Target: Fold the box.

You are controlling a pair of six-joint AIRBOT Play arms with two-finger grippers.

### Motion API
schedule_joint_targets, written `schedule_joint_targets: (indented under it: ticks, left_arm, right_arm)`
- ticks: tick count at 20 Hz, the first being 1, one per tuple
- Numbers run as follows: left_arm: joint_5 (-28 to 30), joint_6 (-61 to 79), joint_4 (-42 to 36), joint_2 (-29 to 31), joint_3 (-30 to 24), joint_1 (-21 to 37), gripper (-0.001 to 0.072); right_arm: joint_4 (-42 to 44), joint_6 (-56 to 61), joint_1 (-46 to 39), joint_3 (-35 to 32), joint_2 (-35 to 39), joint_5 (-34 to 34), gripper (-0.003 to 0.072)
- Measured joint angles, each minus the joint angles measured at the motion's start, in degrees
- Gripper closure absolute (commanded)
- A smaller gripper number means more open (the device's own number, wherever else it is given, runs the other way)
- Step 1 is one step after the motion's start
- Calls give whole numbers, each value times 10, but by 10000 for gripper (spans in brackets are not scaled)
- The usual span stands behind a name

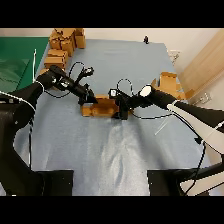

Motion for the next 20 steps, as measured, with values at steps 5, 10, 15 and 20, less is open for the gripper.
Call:
schedule_joint_targets:
  ticks: [5, 10, 15, 20]
  left_arm:
    - [5, -1, -1, 0, 0, 0, 689]
    - [7, -4, -1, 0, 0, 0, 688]
    - [7, -10, -1, 0, 0, 0, 688]
    - [6, -15, -1, 0, 0, 0, 687]
  right_arm:
    - [-3, 10, 0, 0, 0, -5, 38]
    - [-4, 13, 0, 0, 0, -7, 124]
    - [-4, 13, 0, 0, 0, -8, 168]
    - [-7, 13, 3, 1, 0, -8, 155]
